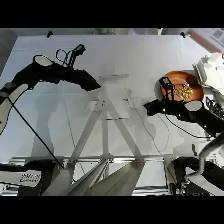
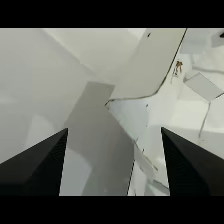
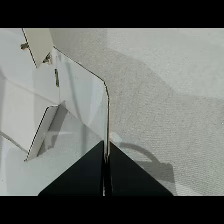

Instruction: Fold the box and place the chain.

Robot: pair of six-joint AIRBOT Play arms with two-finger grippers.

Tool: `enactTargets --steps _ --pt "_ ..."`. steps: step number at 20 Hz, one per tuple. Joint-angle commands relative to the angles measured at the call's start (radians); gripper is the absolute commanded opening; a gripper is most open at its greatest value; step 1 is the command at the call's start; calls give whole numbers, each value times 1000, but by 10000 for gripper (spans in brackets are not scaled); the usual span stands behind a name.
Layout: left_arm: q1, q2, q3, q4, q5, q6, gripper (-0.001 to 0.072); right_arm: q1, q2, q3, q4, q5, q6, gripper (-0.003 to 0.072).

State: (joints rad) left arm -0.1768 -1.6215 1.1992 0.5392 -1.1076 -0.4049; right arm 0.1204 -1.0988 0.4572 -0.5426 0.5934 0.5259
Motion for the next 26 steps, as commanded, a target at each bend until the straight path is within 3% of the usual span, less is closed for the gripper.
enactTargets --steps 1,13,14,18,26 --pt "-12 -48 2 -34 3 47 638 1 0 -1 0 0 0 13" --pt "-115 -113 2 -37 27 55 626 1 0 -1 0 0 0 13" --pt "-117 -114 2 -49 24 77 562 1 0 -1 -1 0 0 13" --pt "-117 -114 2 -101 19 166 12 1 0 -1 -1 0 0 13" --pt "-116 -108 2 -105 19 180 11 1 0 -1 -2 0 0 13"
